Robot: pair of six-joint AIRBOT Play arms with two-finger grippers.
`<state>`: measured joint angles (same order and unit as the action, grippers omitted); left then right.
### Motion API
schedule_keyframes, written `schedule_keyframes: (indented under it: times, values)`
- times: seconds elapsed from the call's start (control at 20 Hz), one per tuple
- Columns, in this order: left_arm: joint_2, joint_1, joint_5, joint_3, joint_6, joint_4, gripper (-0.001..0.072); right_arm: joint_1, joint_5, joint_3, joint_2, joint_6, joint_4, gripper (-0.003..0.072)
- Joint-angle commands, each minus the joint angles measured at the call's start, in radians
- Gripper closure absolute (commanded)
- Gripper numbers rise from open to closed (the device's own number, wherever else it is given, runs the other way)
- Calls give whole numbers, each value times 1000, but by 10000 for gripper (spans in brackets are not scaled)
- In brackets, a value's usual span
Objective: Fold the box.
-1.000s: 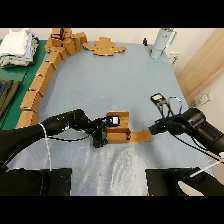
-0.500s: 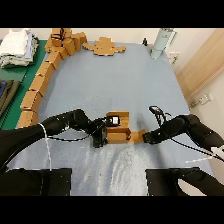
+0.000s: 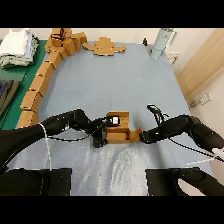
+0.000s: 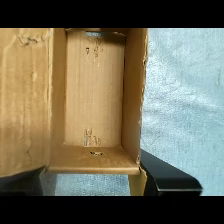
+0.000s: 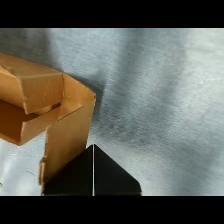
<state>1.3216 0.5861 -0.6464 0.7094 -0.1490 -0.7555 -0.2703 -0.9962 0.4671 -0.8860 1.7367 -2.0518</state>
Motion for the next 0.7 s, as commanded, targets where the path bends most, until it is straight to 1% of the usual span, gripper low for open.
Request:
schedule_keyframes:
  times: [0.0,0.25,0.4,0.55,0.6,0.65]
  values:
    - [0,0,0,0,0,0,186,0,-3,1,8,11,-60,683]
    - [0,0,0,0,0,0,186,0,-29,1,52,11,-63,683]
    - [0,0,0,0,0,0,185,0,-28,2,83,11,-63,683]
    - [0,0,0,0,0,0,185,0,-13,1,81,18,-72,681]
    - [0,0,0,0,0,0,185,0,3,2,81,19,-86,659]
    - [0,0,0,0,0,0,185,0,22,2,81,28,-105,568]
